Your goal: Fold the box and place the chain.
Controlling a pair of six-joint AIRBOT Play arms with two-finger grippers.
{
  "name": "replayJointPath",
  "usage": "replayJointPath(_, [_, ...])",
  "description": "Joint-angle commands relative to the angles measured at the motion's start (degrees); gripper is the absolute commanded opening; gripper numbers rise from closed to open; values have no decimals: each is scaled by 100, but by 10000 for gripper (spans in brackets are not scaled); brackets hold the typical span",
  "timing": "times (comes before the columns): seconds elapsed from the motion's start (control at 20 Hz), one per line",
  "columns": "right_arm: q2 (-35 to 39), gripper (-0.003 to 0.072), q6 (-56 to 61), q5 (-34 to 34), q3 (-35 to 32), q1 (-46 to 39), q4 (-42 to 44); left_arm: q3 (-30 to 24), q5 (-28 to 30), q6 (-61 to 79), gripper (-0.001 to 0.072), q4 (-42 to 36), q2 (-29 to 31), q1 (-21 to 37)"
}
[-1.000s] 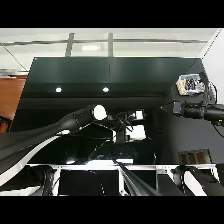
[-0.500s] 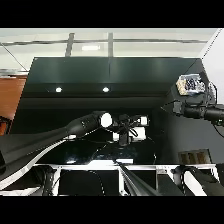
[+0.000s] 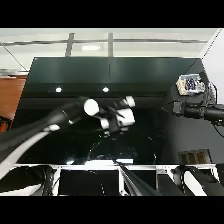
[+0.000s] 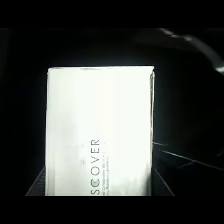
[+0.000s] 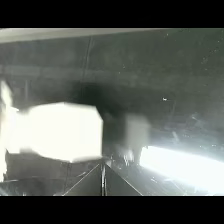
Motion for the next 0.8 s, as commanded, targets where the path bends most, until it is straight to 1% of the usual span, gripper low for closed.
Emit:
replayJointPath(0.0, [4, 16, 2, -39, 2, -2, -11, 46, -271, -1025, 265, 505, 201, 1674])
replayJointPath(0.1, [4, 16, 4, -35, 2, -2, -11, 205, -227, -1617, 281, 490, 144, 2905])
replayJointPath(0.15, [4, 16, 2, -35, 2, -2, -11, 380, -254, -1993, 291, 490, 59, 3449])
replayJointPath(0.25, [4, 16, 4, -42, 2, -2, -7, 916, -361, -2208, 291, 485, -219, 4380])
replayJointPath(0.35, [4, 16, 2, -55, 2, -2, -9, 1663, -417, -2208, 292, 496, -680, 5049])
replayJointPath(0.45, [4, 16, 2, -63, 2, -2, -9, 2404, -420, -2208, 291, 496, -1248, 5464])
replayJointPath(0.55, [4, 16, 2, -81, 2, -2, -9, 3158, -448, -2205, 291, 498, -1932, 5700])
replayJointPath(0.6, [4, 16, 4, -103, 2, -2, -9, 3497, -535, -2205, 292, 597, -2251, 5744])
replayJointPath(0.75, [4, 16, 66, -280, 2, 4, -9, 4424, -798, -2208, 291, 1296, -3161, 5698])
